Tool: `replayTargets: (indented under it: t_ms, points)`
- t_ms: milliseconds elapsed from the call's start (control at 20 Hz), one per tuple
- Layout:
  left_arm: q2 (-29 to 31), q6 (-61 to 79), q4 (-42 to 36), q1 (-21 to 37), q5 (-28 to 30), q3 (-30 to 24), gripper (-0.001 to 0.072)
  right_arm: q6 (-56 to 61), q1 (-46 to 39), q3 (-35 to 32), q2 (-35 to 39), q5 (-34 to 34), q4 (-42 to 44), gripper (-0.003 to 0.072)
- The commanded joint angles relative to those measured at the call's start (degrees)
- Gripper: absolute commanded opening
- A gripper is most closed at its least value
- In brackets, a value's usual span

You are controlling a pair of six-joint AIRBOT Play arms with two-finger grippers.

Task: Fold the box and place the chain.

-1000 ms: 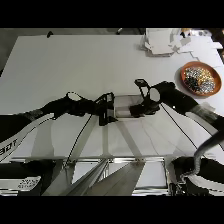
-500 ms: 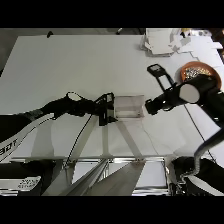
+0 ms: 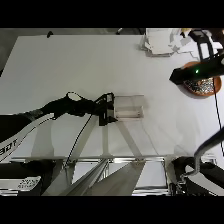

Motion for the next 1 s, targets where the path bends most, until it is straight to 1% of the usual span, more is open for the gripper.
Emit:
replayTargets:
  t_ms: [0,100,150,200,250,400,500,800,900,950]
  points:
    - [0.0,0.0,0.0,0.0,0.0,0.0,0.0151,-1.9,-7.3,9.0,-9.7,-1.0,0.6,0.0501]
    - [0.0,0.0,0.0,0.0,0.0,0.0,0.0151,-1.3,-10.8,12.4,-15.4,-2.7,-1.1,0.05]
    - [0.0,0.0,0.0,0.0,0.0,0.0,0.0151,-0.3,-12.7,12.9,-17.4,-3.9,-1.8,0.0483]
    - [0.0,0.0,0.0,0.0,0.0,0.0,0.0151,0.2,-14.7,12.9,-19.2,-4.9,-2.0,0.0385]
    - [0.0,0.0,0.0,0.0,0.0,0.0,0.0151,0.2,-16.4,12.9,-20.8,-5.0,-2.0,0.037]
    - [0.0,0.0,0.0,0.0,0.0,0.0,0.0151,0.2,-20.7,12.9,-25.5,-2.9,-1.9,0.037]
    - [0.0,0.0,0.0,0.0,0.0,0.0,0.0151,0.2,-22.2,12.9,-27.7,-2.8,-1.3,0.0369]
    - [0.0,0.0,0.0,0.0,0.0,0.0,0.0151,0.2,-22.5,12.9,-30.9,-4.5,-1.7,0.0358]
    - [0.0,0.0,0.0,0.0,0.0,0.0,0.0151,0.4,-22.5,12.9,-31.6,-4.6,-1.6,0.0329]
    - [0.0,0.0,0.0,0.0,0.0,0.0,0.0151,0.4,-22.5,12.9,-32.0,-4.7,-1.5,0.0329]
